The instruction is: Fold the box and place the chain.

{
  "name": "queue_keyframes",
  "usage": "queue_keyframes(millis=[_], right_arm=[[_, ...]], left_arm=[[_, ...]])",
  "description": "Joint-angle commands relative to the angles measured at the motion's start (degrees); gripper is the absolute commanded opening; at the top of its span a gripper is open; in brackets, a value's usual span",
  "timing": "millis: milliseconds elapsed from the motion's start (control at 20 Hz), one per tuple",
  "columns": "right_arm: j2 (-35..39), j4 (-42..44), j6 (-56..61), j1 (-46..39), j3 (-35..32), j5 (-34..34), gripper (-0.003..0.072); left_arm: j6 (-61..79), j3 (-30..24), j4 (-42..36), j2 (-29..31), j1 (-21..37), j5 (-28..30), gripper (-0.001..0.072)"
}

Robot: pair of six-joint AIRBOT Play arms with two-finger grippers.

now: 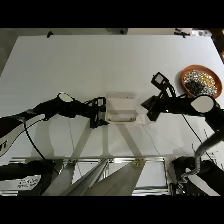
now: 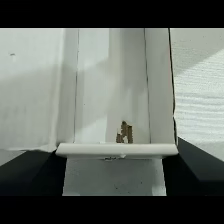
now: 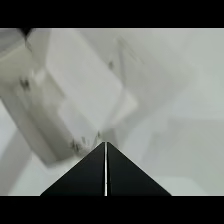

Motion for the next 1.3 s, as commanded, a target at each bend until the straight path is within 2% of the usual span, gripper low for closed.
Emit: queue_keyframes(millis=[0, 50, 100, 150, 600, 700, 800, 900, 950, 1000, 1250], right_arm=[[0.8, -11.8, -12.1, -3.2, -0.7, 11.0, 0.0011], [0.3, -10.3, -17.0, -3.2, -1.2, 10.3, 0.0014], [-0.3, -7.5, -20.7, -3.2, -1.7, 8.6, 0.0130], [-1.3, -4.7, -23.7, -3.2, -2.3, 5.8, 0.0294], [-13.7, -4.8, -27.9, 7.6, -2.5, -7.7, 0.0292], [-14.8, -3.1, -28.0, 8.4, -2.5, -9.1, 0.0275], [-15.9, -2.6, -28.0, 9.4, -2.5, -9.2, 0.0216], [-16.3, -2.4, -28.0, 10.6, -2.5, -9.8, 0.0214], [-16.3, -2.4, -28.0, 11.1, -2.5, -11.0, 0.0160], [-16.3, -2.0, -28.0, 11.4, -2.5, -12.3, 0.0147], [-16.3, 0.2, -28.0, 12.1, -2.5, -14.8, 0.0147]], left_arm=[[0.0, 0.0, 0.0, 0.0, 0.1, 0.0, 0.0274], [0.0, 0.0, 0.0, 0.0, 0.1, 0.0, 0.0274], [0.0, 0.0, 0.0, 0.0, 0.1, 0.0, 0.0274], [0.0, 0.0, 0.0, 0.0, 0.1, 0.0, 0.0274], [0.0, 0.0, 0.0, 0.0, 0.1, 0.0, 0.0274], [0.0, 0.0, 0.0, 0.0, 0.1, 0.0, 0.0274], [0.0, 0.0, 0.0, 0.0, 0.1, 0.0, 0.0274], [0.0, 0.0, 0.0, 0.0, 0.1, 0.0, 0.0274], [0.0, 0.0, 0.0, 0.0, 0.1, 0.0, 0.0274], [0.0, 0.0, 0.0, 0.0, 0.1, 0.0, 0.0274], [0.0, 0.0, 0.0, 0.0, 0.1, 0.0, 0.0274]])
